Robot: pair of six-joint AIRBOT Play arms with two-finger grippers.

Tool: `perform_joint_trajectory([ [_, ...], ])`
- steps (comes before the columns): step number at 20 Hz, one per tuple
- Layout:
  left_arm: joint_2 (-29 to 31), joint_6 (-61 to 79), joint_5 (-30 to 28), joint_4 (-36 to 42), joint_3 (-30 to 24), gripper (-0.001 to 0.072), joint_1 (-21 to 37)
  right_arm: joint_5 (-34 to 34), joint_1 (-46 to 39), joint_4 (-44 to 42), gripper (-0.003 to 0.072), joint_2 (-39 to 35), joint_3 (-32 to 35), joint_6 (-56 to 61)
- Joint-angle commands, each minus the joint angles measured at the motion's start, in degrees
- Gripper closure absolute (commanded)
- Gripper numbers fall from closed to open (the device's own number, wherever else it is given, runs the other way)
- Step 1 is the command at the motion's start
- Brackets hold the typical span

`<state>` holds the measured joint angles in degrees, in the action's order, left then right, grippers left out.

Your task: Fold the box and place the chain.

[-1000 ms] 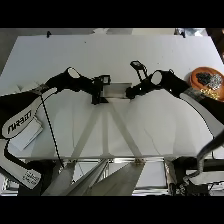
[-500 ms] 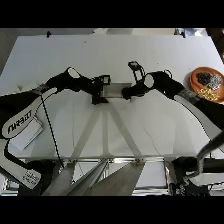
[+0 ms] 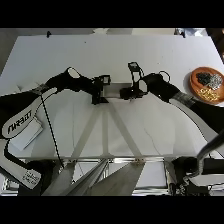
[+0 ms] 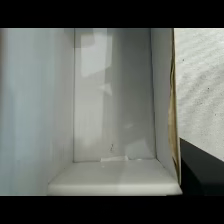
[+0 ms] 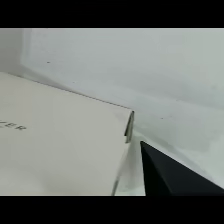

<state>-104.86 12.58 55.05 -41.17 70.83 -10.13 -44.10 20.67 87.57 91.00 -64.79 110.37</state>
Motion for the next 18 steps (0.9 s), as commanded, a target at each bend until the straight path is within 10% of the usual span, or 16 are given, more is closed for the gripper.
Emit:
perform_joint_trajectory([
  [1,0.04,0.02,0.04,-0.02,0.0,0.0193,0.02,-1.68,1.11,5.51,0.0308,-0.04,-0.02,8.37],
  [3,0.04,0.02,0.04,-0.02,0.0,0.0193,0.02,-1.46,1.57,6.62,0.0385,-0.04,-0.02,11.37],
  [4,0.04,0.02,0.02,-0.02,0.0,0.0193,0.02,-1.49,1.77,6.67,0.0611,-0.04,-0.04,11.34],
  [5,0.04,0.02,0.02,-0.02,0.0,0.0193,0.02,-1.31,1.92,6.64,0.0676,-0.04,-0.02,11.37],
  [9,0.04,0.02,0.02,-0.02,0.0,0.0193,0.02,-0.87,2.23,6.6,0.0662,-0.04,-0.09,13.2],
  [12,0.04,0.02,0.02,-0.02,0.0,0.0193,0.02,-2.51,2.23,6.49,0.0329,-0.04,-1.6,13.29],
  [18,0.04,0.02,0.04,-0.02,0.0,0.0193,0.02,-5.64,2.23,7.28,0.0328,-0.04,-7.23,13.29],
])
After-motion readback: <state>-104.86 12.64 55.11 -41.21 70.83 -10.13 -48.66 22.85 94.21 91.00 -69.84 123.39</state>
